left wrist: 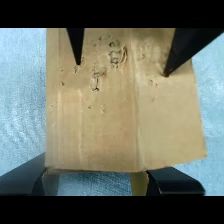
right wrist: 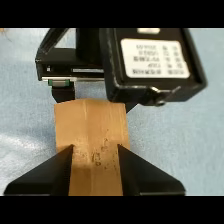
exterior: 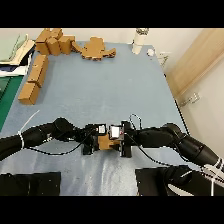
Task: Fold the box.
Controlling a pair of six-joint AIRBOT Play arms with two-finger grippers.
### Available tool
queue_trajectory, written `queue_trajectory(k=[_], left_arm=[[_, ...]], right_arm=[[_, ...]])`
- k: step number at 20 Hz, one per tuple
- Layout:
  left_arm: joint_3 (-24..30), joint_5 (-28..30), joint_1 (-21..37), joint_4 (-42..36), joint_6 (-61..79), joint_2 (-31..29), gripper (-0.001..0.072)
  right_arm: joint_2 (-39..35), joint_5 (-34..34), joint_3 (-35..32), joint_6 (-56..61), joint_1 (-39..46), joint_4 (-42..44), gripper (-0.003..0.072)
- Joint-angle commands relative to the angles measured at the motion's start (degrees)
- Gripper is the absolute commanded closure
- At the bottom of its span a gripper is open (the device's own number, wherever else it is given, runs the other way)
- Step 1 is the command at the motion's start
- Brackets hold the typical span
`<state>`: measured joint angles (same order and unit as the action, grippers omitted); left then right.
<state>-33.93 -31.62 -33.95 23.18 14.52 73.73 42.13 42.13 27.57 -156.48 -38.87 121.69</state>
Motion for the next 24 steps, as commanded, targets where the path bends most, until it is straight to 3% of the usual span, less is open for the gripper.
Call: queue_trajectory(k=[1, 5, 10, 24], left_arm=[[0.0, 0.0, 0.02, 0.0, 0.0, -0.02, 0.0247], [-0.02, 0.0, 0.02, 0.0, 0.0, -0.02, 0.0247], [-0.02, 0.02, 0.02, 0.0, 0.0, -0.02, 0.0248], [-0.02, 0.0, 0.02, 0.0, 0.0, -0.02, 0.0247]], right_arm=[[0.76, -0.68, -0.2, -2.54, -0.17, 0.22, 0.0246], [0.96, -0.79, -0.24, -2.8, -0.7, 0.07, 0.0247], [0.96, -10.69, -2.38, -3.56, -8.48, -9.38, 0.0246], [1.05, -12.52, -4.22, 1.14, -11.13, -13.99, 0.0246]])
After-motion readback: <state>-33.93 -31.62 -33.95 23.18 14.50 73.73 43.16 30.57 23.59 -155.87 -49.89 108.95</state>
